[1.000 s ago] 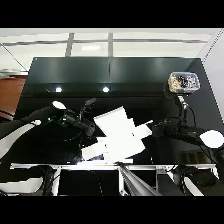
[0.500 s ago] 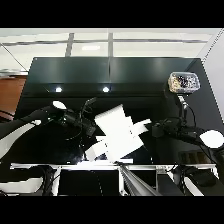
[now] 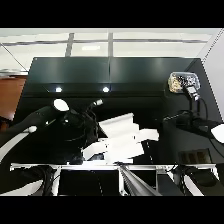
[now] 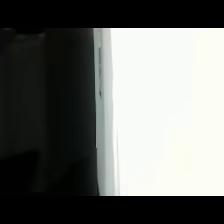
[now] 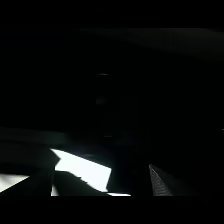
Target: Fold the box and place the chain.
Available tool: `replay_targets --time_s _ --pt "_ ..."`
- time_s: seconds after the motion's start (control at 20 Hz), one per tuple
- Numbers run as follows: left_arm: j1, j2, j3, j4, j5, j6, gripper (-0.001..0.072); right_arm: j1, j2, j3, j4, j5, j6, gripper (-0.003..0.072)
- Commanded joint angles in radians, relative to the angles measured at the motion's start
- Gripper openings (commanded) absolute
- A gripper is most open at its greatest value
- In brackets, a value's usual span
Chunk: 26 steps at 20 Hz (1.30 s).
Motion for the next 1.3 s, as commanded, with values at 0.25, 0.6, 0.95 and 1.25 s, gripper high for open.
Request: replay_targets --time_s 0.25,0.6,0.95,1.25 --pt "-0.150 0.133 -0.063 0.249 0.299 0.129 0.0030 -0.022 -0.001 0.041 -0.183 -0.104 -0.019 0.0533" --pt "-0.145 0.065 -0.064 0.248 0.406 0.156 0.0032 -0.018 -0.004 -0.080 0.256 -0.061 -0.475 0.0703" --pt "-0.122 0.027 -0.075 0.225 0.406 0.235 0.0032 0.078 -0.005 -0.141 0.251 -0.054 -0.604 0.0702" --pt "-0.028 0.027 -0.085 0.017 0.379 0.357 0.0033 0.175 -0.005 -0.166 0.259 -0.065 -0.713 0.0701"
